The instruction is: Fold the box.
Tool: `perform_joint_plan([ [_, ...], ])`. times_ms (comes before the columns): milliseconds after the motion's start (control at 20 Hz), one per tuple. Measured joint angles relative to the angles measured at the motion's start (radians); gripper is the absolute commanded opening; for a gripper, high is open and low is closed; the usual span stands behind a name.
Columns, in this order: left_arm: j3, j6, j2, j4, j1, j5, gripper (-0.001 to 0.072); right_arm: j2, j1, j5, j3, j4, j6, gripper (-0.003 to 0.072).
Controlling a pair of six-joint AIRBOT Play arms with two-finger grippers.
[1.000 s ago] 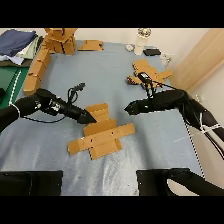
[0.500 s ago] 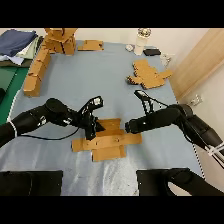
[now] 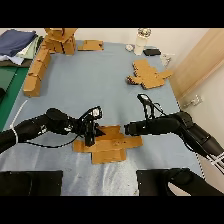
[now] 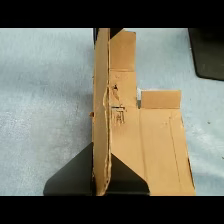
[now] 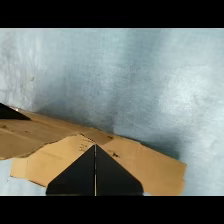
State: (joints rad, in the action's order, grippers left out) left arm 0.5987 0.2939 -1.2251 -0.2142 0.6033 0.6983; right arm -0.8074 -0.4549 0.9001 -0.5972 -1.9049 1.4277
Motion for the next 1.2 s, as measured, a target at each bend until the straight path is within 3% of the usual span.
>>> perform_joint_plan([
  [1200, -0.007, -0.017, 0.040, -0.027, -0.012, 0.054, 0.0014, 0.002, -0.001, -0.029, 0.016, 0.018, -0.016, 0.0002],
])
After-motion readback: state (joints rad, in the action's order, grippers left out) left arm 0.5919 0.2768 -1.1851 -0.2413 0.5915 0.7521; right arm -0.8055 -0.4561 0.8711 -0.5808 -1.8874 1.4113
